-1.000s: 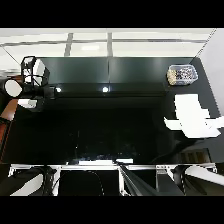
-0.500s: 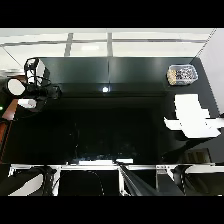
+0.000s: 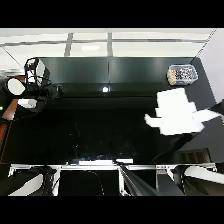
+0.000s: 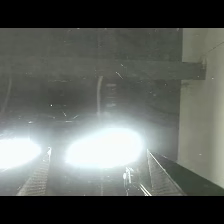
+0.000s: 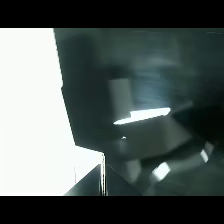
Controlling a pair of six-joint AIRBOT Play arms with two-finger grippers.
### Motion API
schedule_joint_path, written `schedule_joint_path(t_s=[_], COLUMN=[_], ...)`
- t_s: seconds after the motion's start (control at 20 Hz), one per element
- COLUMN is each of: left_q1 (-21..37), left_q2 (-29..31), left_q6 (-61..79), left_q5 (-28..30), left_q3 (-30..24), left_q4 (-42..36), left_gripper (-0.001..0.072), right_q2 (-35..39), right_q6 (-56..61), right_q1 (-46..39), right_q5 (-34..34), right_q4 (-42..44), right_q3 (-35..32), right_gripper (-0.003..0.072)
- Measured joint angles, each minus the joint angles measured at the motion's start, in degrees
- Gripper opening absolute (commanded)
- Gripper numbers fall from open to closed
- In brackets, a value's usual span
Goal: Fold the box and place the chain.
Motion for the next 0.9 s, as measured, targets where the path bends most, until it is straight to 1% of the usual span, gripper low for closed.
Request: schedule_joint_path(t_s=[0.1, 0.2, 0.35, 0.45, 0.55, 0.65, 0.8, 0.9], left_q1=[0.00, 0.00, 0.00, 0.00, -0.02, -0.02, -0.07, -0.48], left_q2=[0.00, -0.07, -0.42, -1.81, -4.72, -8.98, -16.35, -21.33], left_q6=[0.02, 0.24, 3.08, 8.35, 15.21, 22.25, 30.77, 34.84], left_q5=[0.02, 0.09, -0.02, -0.96, -3.43, -6.64, -12.41, -15.34], left_q3=[0.00, -0.22, -0.85, -1.14, -1.31, -1.38, -0.79, 0.76], left_q4=[-0.48, -2.23, -8.33, -16.52, -26.51, -36.06, -48.13, -53.72], left_gripper=[0.0710, 0.0710, 0.0710, 0.0710, 0.0709, 0.0710, 0.0709, 0.0709], right_q2=[7.63, 15.15, 23.56, 26.45, 27.89, 28.59, 29.09, 29.27], right_q6=[-1.64, -3.98, -8.41, -10.71, -11.93, -12.20, -11.74, -11.47], right_q1=[4.98, 11.87, 25.57, 36.68, 46.53, 53.88, 60.11, 62.25], right_q5=[-3.43, -9.44, -22.27, -32.52, -41.24, -48.06, -53.09, -54.66], right_q4=[7.30, 16.59, 31.82, 39.54, 44.17, 47.25, 49.57, 50.23], right_q3=[-8.81, -18.84, -32.89, -39.52, -42.97, -44.83, -46.03, -46.42], right_gripper=[0.0020, 0.0020, 0.0020, 0.0020, 0.0020, 0.0021, 0.0021, 0.0020])
